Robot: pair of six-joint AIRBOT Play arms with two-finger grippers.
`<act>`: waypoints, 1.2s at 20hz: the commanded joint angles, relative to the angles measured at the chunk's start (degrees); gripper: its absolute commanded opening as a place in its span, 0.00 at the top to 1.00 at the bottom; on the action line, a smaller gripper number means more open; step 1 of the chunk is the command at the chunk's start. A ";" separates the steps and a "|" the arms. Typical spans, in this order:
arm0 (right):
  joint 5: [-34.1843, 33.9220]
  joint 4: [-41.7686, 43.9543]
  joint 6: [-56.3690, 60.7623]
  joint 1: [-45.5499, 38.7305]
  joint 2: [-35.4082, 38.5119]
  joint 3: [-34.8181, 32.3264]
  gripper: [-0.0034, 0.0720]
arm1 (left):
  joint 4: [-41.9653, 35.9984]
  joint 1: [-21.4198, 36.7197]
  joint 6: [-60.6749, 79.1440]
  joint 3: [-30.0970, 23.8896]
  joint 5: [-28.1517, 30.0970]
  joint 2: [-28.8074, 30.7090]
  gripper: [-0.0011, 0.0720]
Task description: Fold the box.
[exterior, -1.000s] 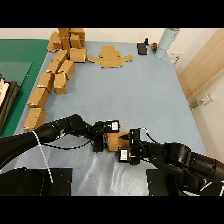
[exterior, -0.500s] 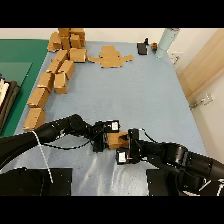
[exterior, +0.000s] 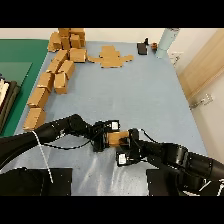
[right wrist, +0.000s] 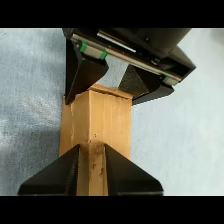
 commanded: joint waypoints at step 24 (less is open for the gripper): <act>-0.35 -0.24 0.07 0.00 5.18 0.09 0.84 | 0.04 0.00 0.09 0.00 0.00 0.04 0.49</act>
